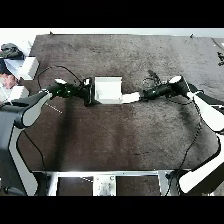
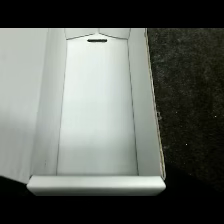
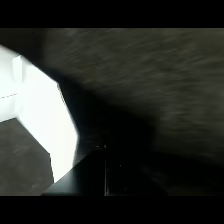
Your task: Fold the box and place the chain.
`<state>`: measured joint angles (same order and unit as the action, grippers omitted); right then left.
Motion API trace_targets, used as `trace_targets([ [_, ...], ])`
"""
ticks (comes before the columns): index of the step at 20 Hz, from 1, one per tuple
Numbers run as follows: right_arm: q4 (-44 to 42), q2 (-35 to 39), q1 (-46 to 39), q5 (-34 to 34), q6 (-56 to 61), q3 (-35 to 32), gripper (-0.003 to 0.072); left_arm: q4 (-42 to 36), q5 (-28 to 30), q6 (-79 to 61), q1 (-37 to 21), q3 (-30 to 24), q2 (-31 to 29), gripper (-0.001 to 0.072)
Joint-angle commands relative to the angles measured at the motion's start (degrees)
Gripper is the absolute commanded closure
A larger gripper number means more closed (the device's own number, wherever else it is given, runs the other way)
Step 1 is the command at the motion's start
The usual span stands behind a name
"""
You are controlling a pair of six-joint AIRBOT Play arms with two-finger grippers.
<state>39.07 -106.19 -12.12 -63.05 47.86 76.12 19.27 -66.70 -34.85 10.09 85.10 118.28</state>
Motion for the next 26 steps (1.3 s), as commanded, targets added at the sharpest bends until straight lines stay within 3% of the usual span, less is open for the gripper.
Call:
trace_targets([
  [1,-12.46,-0.61,0.33,-4.33,-3.52,0.02,0.0576,-0.02,0.07,0.02,-0.07,0.00,0.00,0.0536],
  [4,-17.20,-0.52,1.36,-7.43,-5.97,0.09,0.0555,-0.02,0.07,0.02,-0.07,0.00,0.00,0.0536],
  [5,-17.99,-0.31,1.81,-7.69,-6.45,0.09,0.0525,-0.02,0.07,0.02,-0.07,0.00,0.00,0.0536],
  [6,-18.03,0.00,2.27,-7.65,-6.56,0.09,0.0431,0.00,0.07,0.02,-0.07,0.00,0.00,0.0536],
  [7,-17.77,0.33,2.62,-7.67,-6.58,0.11,0.0413,-0.02,0.07,0.02,-0.07,0.00,0.00,0.0536],
  [13,-13.77,4.31,4.02,-2.25,-7.08,0.20,0.0411,-0.02,0.04,0.02,-0.07,0.00,0.00,0.0536],
  [14,-10.60,4.37,4.96,-0.70,-4.76,0.22,0.0360,-0.02,0.04,0.02,-0.07,0.00,0.00,0.0536],
  [15,-6.75,4.11,6.25,1.27,-1.77,0.33,0.0224,-0.02,0.04,0.00,-0.07,0.00,0.00,0.0536],
  [16,-4.33,3.63,7.32,1.09,-1.18,1.51,0.0187,-0.02,0.07,0.02,-0.07,0.00,0.00,0.0536],
  [26,14.25,2.64,15.13,1.14,16.00,12.72,0.0187,-0.02,0.04,0.02,-0.07,0.00,0.00,0.0536],
])
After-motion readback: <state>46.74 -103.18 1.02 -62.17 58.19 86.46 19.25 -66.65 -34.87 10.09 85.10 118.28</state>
